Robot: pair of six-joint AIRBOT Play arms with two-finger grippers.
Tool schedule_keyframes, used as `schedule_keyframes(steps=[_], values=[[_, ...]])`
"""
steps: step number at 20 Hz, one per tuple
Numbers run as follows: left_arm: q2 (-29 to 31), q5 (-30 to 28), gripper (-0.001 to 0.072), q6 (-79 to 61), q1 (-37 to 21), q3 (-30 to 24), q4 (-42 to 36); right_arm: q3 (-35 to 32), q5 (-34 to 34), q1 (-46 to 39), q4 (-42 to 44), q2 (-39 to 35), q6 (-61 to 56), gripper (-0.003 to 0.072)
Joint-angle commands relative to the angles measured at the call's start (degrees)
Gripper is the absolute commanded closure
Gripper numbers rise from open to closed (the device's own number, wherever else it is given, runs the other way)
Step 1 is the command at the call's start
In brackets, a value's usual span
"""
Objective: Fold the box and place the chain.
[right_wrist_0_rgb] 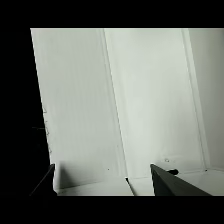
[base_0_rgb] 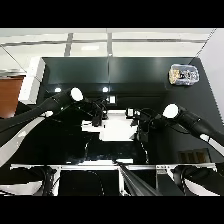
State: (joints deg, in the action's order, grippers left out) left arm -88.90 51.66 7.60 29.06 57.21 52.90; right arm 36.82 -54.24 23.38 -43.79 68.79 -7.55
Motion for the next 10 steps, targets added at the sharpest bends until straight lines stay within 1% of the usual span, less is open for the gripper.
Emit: schedule_keyframes(steps=[1, 2, 3, 8, 10], values=[[-0.02, 0.0, 0.0685, 0.0, 0.0, 0.07, 0.0, 0.02, -5.77, -0.04, -0.07, -0.07, 2.45, 0.0006], [-0.02, -0.02, 0.0685, 0.0, 0.0, 0.07, 0.0, 0.0, -6.82, -0.02, -0.81, -0.07, 2.43, 0.0006], [-0.02, -0.02, 0.0685, 0.0, 0.0, 0.07, 0.0, -0.11, -6.34, -0.02, -1.99, -0.04, 2.43, 0.0006], [-0.02, 0.0, 0.0685, 0.0, 0.0, 0.07, 0.0, -1.55, 2.49, 0.96, -2.78, 0.04, 2.38, 0.0006], [-0.02, 0.0, 0.0685, 0.02, 0.0, 0.07, 0.0, -1.97, 4.44, 2.21, -2.82, 0.09, 2.38, 0.0006]])
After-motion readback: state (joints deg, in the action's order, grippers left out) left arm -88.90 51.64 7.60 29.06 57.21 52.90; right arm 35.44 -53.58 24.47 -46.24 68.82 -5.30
